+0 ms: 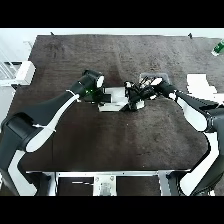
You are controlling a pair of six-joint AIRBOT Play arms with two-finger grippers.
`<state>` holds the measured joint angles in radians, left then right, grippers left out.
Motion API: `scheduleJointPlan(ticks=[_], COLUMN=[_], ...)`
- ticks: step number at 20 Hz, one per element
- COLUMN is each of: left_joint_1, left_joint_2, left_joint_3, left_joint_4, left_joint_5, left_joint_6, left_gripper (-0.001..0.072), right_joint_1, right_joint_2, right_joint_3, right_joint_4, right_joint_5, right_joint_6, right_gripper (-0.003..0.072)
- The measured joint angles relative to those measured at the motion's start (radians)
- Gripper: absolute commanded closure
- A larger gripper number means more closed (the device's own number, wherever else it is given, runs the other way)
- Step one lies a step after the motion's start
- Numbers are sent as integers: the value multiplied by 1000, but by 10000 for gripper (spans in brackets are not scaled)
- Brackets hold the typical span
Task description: Fold the box and place the chain.
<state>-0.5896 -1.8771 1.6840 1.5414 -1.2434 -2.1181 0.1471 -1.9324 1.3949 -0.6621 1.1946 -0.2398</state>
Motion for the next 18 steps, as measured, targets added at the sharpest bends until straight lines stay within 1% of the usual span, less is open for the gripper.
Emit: scheduleJointPlan(ticks=[1,2,3,6,7,8,9,10,11,12,13,14,15,16,18], left_joint_1=[0,0,0,1,1,1,0,1,1,1,2,3,2,2,1], left_joint_2=[0,0,-1,-1,-1,-1,-1,-1,0,0,0,0,1,1,2], left_joint_3=[0,0,0,0,0,0,0,0,0,1,4,9,17,29,57], left_joint_4=[1,2,3,6,6,6,7,6,6,6,2,1,-6,-7,-11], left_joint_5=[-3,-6,-10,-18,-19,-20,-26,-24,-23,-22,-16,-13,-13,-17,-39], left_joint_6=[2,2,2,-1,0,3,5,5,5,5,4,4,4,5,13], left_gripper=[591,607,673,669,647,558,558,525,455,448,402,292,259,259,160], right_joint_1=[1,1,1,1,1,1,1,1,1,1,1,1,1,1,1], right_joint_2=[0,0,0,0,0,0,0,0,0,0,0,0,0,0,0], right_joint_3=[0,0,0,0,0,0,0,0,0,0,0,0,0,0,0], right_joint_4=[0,1,1,1,1,0,0,0,0,-1,-1,-1,-1,-1,-1], right_joint_5=[0,0,0,1,1,1,2,2,2,2,2,2,2,1,1], right_joint_6=[0,0,0,2,2,0,-2,-2,-2,-2,-1,-1,-1,-1,0], right_gripper=[147,147,147,147,147,147,147,147,147,147,147,147,147,147,147])
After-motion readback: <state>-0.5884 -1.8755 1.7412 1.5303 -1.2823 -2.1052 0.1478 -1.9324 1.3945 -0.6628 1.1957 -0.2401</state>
